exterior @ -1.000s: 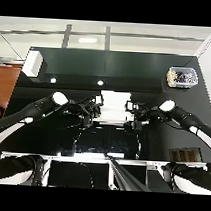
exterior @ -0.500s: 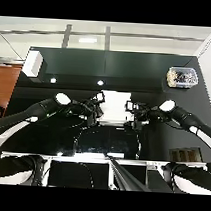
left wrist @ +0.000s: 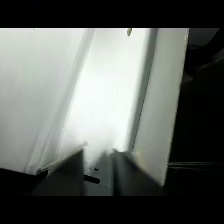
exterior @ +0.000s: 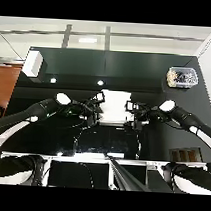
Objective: Fold the box and place the chain.
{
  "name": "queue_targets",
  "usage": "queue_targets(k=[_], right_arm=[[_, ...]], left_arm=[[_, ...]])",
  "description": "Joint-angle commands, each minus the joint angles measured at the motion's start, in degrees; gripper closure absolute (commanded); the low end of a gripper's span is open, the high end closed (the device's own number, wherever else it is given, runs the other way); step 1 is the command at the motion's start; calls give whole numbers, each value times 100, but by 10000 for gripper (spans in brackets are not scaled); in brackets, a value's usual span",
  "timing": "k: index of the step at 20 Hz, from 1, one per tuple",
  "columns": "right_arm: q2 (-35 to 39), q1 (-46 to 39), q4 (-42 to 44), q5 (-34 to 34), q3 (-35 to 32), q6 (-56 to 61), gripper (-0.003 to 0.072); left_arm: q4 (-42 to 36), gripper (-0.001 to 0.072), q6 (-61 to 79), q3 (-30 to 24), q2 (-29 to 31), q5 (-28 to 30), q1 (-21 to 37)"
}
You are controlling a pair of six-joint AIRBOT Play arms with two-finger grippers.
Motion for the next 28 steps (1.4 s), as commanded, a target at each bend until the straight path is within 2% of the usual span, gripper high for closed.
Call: queue_targets(k=[1,3,4,5,6,8,12,14,16,18,20,23,28], right_arm=[[-4,7,4,-2,0,7,283],[-4,7,4,-2,0,7,283],[-4,7,4,-2,0,7,283],[-4,7,4,-2,0,7,283],[-4,7,4,-4,0,7,283],[-4,7,4,-4,0,7,283],[-4,7,2,-2,0,4,283],[-4,7,4,-2,0,4,283],[-4,7,4,-2,0,7,283],[-4,7,4,-2,0,7,283],[-4,7,4,-4,0,7,283],[-4,7,4,-4,0,7,283],[-4,7,2,-2,0,7,283]], left_arm=[[804,628,-866,210,61,-190,70],[1729,630,-1934,485,146,-710,321],[2096,675,-2586,658,210,-1023,522],[2400,681,-3010,828,304,-1421,778],[2562,682,-3261,953,415,-1794,1045],[2579,682,-4002,1054,693,-2168,1703],[3311,683,-7090,1012,890,-2691,3093],[3226,683,-8234,726,887,-2712,3694],[2918,683,-8382,264,881,-2662,4024],[2568,683,-8382,-227,807,-2546,4081],[2328,683,-8190,-446,658,-2555,4037],[1663,684,-7750,-472,455,-2406,3689],[955,684,-7001,-337,-269,-2133,2732]])
